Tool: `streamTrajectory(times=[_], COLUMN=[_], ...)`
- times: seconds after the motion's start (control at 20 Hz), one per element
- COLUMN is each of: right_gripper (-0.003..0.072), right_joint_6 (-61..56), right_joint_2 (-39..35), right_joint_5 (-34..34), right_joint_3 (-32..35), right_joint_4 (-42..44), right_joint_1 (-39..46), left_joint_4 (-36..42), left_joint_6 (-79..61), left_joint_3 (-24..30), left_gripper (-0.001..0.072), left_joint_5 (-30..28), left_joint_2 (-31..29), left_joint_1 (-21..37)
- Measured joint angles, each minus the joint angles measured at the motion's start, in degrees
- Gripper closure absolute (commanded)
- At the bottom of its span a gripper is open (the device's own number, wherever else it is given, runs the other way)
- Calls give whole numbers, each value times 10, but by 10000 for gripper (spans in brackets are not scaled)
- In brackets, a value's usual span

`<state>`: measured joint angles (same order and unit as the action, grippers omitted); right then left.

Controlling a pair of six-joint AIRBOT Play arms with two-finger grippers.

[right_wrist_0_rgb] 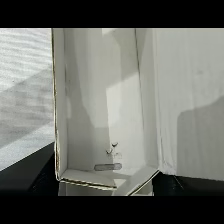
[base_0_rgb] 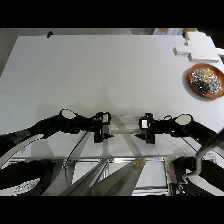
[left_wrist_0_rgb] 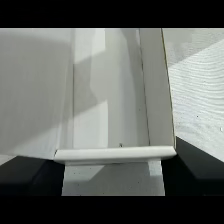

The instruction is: Fold the box and place the chain.

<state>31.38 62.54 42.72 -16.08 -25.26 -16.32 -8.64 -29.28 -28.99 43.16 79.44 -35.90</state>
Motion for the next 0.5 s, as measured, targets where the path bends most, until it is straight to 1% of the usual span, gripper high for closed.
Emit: streamTrajectory(times=[0.35,0.4,0.45,0.5], right_gripper=[395,313,86,-12], right_joint_6=[0,0,0,0], right_joint_2=[0,0,0,-1], right_joint_5=[0,1,2,3], right_joint_3=[0,0,0,0], right_joint_4=[0,0,0,0], right_joint_1=[0,0,0,0], left_joint_4=[0,0,0,-2], left_joint_6=[0,0,0,-1], left_joint_3=[0,0,0,0], left_gripper=[436,436,436,436], left_joint_5=[2,2,2,4], left_joint_2=[0,0,0,0], left_joint_1=[0,0,0,0])
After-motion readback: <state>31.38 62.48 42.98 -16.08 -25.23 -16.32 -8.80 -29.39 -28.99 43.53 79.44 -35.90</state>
